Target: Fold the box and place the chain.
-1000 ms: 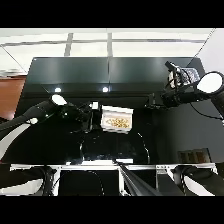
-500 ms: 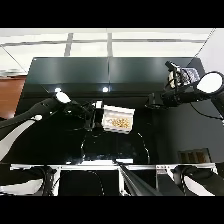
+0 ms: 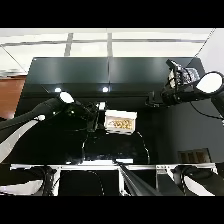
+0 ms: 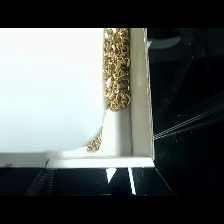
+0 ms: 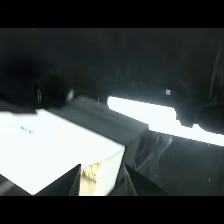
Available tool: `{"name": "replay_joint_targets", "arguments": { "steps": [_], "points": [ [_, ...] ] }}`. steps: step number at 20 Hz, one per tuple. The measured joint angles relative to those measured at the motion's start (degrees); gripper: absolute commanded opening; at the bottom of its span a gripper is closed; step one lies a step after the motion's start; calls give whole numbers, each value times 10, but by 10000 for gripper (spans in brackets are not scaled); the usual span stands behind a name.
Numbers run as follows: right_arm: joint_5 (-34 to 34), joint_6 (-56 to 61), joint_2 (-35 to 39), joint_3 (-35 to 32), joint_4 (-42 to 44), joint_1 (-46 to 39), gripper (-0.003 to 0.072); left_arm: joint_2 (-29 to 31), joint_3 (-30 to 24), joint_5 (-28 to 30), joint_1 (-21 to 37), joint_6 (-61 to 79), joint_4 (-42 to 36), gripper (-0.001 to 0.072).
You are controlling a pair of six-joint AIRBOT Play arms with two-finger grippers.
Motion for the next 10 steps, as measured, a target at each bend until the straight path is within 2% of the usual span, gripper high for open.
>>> {"name": "replay_joint_targets", "arguments": {
  "steps": [1, 5, 10],
  "points": [
    [-15, 0, -1, 0, 0, 1, 653, 0, 0, 1, -1, -11, -1, 493],
    [-71, -45, -20, 0, 1, 31, 651, 0, 0, 11, -3, -36, -2, 493],
    [-83, -210, -60, 0, -1, 94, 651, 0, 0, 16, -4, -45, -2, 493]
  ]
}}
